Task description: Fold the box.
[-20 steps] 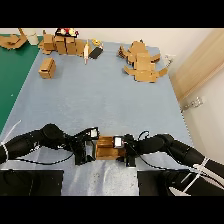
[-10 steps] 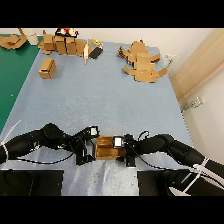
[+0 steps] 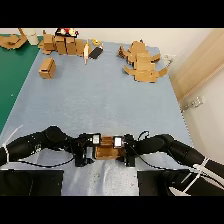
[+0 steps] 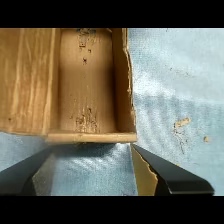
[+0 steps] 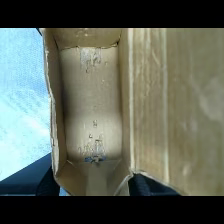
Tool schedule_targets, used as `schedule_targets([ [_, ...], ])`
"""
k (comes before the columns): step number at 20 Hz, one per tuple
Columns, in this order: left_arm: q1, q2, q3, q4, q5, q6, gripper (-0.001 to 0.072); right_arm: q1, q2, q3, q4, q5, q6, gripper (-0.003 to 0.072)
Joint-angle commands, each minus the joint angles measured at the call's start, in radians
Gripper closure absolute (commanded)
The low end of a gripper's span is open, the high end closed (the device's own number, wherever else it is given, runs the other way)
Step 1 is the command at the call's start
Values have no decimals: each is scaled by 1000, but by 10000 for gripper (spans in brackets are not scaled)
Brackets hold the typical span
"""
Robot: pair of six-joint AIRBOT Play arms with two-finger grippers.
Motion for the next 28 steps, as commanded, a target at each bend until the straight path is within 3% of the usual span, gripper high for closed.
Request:
schedule_targets([
  [1,-30,-1,1,2,79,-18,10,0,0,0,0,2,-2,251],
  [7,-28,-1,1,28,85,-94,11,0,0,0,0,2,-2,251],
  [11,-28,-1,1,198,85,-240,11,0,0,0,0,2,-2,251],
  [28,-86,-1,15,200,163,-254,10,0,0,0,0,1,-1,251],
])
